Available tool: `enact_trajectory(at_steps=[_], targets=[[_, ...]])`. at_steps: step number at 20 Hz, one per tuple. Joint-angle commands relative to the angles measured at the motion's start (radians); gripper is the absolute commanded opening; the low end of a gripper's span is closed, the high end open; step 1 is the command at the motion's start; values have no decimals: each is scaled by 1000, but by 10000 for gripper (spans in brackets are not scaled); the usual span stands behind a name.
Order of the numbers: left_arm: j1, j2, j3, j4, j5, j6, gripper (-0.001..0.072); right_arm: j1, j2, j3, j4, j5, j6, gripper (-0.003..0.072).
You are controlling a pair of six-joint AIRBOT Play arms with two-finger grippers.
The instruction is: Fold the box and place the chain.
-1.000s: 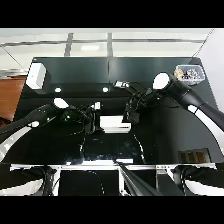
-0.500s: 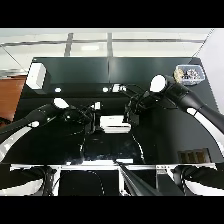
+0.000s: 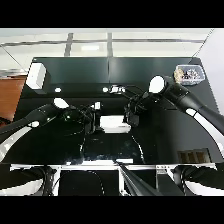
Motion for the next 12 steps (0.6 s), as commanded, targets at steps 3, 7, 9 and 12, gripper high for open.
enact_trajectory(at_steps=[3, 7, 9, 12], targets=[[-1, 0, 1, 0, 1, 1, 489, 8, -2, -1, -2, -2, 0, 191], [-1, 0, 1, 0, 1, 1, 489, 9, -2, -1, -3, 0, 0, 213], [-1, 0, 1, 0, 1, 1, 489, 9, -2, -2, -3, 1, 1, 214], [-1, 0, 1, 0, 1, 1, 489, 12, -2, -22, -2, -1, 8, 214]])
